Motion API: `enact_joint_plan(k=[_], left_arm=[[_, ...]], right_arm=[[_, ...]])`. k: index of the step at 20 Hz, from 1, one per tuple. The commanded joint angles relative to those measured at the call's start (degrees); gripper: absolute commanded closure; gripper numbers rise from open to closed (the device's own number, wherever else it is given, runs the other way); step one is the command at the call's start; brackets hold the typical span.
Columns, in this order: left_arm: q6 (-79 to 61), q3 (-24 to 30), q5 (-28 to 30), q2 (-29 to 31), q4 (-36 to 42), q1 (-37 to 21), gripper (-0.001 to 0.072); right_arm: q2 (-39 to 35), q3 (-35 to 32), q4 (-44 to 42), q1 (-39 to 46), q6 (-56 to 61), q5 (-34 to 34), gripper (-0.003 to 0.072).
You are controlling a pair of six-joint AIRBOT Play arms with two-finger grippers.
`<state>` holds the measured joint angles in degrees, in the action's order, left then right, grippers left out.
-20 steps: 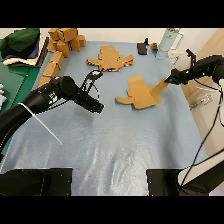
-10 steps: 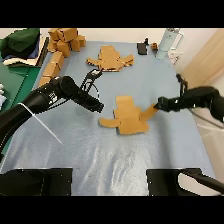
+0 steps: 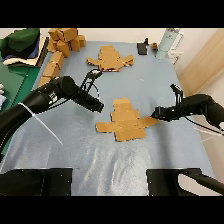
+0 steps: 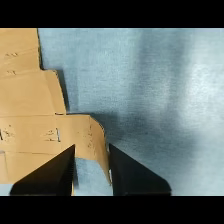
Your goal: Fold the box.
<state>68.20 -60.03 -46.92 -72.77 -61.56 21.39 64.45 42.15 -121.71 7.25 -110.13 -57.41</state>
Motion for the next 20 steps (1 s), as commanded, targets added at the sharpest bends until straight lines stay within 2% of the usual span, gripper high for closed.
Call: enact_joint_plan(k=[1,4,7,8,10,13,14,16,17,18,19,20], left_arm=[[1.01,-0.02,-0.11,-0.04,0.33,0.02,0.0694],[2.19,-0.02,-0.85,-0.04,0.33,0.02,0.0694],[2.19,-0.02,-2.58,-0.04,0.33,0.00,0.0694],[2.34,-0.04,-3.10,-0.04,0.33,0.00,0.0694],[2.38,-0.04,-4.02,-0.04,0.59,0.00,0.0694],[2.34,-0.15,-4.33,-0.04,2.32,0.00,0.0694],[2.34,-0.35,-4.37,-0.04,2.73,0.00,0.0694],[2.34,-1.18,-5.64,-0.04,3.85,-0.04,0.0693],[2.36,-1.75,-6.25,-0.04,3.93,-0.09,0.0692],[2.36,-2.23,-6.73,-0.04,4.02,-0.39,0.0532],[2.80,-2.51,-7.23,-0.04,4.26,-1.07,0.0189],[3.87,-2.54,-7.76,-0.04,4.46,-2.14,0.0186]], right_arm=[[6.32,4.98,2.08,-0.11,-2.32,-6.60,0.0359],[12.13,8.20,-1.38,-0.13,-6.36,-12.02,0.0359],[15.89,10.21,-2.36,-0.33,-8.09,-14.62,0.0360],[16.74,10.84,-2.32,-0.52,-8.52,-14.91,0.0361],[17.55,11.34,-2.32,-1.27,-9.49,-15.78,0.0419],[17.62,11.34,-2.01,-2.16,-9.44,-16.87,0.0419],[17.62,11.34,-2.16,-2.16,-9.44,-16.85,0.0447],[17.62,11.34,-3.32,-2.29,-9.73,-16.72,0.0677],[17.59,11.32,-4.81,-2.51,-10.51,-16.57,0.0681],[17.49,11.19,-6.29,-2.97,-11.19,-16.59,0.0681],[16.85,10.67,-7.26,-3.74,-11.98,-16.04,0.0681],[15.65,9.44,-8.07,-4.68,-12.15,-14.45,0.0681]])
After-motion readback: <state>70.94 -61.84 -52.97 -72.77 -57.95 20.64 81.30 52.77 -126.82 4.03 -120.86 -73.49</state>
